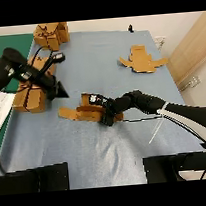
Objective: Fold the box.
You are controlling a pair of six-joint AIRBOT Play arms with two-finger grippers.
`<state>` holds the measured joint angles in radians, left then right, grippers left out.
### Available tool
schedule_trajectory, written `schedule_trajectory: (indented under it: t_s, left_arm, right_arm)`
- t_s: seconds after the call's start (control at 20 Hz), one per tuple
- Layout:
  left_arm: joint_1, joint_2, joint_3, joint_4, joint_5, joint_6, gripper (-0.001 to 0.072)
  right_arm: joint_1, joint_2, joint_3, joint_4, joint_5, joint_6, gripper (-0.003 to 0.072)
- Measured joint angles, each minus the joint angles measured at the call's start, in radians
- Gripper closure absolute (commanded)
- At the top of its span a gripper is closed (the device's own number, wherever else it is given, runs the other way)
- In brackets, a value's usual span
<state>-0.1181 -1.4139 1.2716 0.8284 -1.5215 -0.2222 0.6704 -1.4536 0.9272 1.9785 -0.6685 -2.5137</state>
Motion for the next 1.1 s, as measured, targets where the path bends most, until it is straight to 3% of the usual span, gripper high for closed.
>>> schedule_trajectory:
  t_s: [0.05,0.1,0.25,0.4,0.6,0.9,0.95,1.0,1.1]
  left_arm:
    - [0.009,0.048,-0.069,0.009,0.045,0.058,0.0095]
    - [0.009,0.087,-0.143,0.014,0.101,0.121,0.0026]
    - [-0.024,0.134,-0.305,0.016,0.29,0.277,0.0026]
    - [-0.07,0.098,-0.373,-0.003,0.404,0.395,0.0029]
    - [-0.13,0.035,-0.383,-0.046,0.461,0.485,0.0352]
    - [-0.212,0.01,-0.375,-0.058,0.475,0.518,0.0378]
    - [-0.22,0.008,-0.375,-0.06,0.474,0.519,0.0564]
    - [-0.224,0.007,-0.375,-0.063,0.469,0.521,0.0601]
    - [-0.23,0.006,-0.375,-0.07,0.469,0.522,0.0601]
  right_arm:
    - [0.0,0.0,0.0,0.0,-0.002,0.0,0.0598]
    - [0.0,0.0,0.0,0.0,-0.002,0.0,0.0598]
    - [0.0,0.0,0.0,0.0,-0.003,0.0,0.0599]
    - [0.0,0.0,0.0,0.0,-0.005,0.0,0.0598]
    - [-0.001,0.0,0.0,0.0,-0.007,0.0,0.0598]
    - [-0.001,0.0,-0.001,0.0,-0.01,0.0,0.0599]
    - [-0.001,0.0,-0.001,0.0,-0.01,0.0,0.0599]
    - [-0.001,0.0,-0.001,0.0,-0.01,0.0,0.0599]
    - [-0.001,0.0,-0.001,0.0,-0.01,0.0,0.0599]
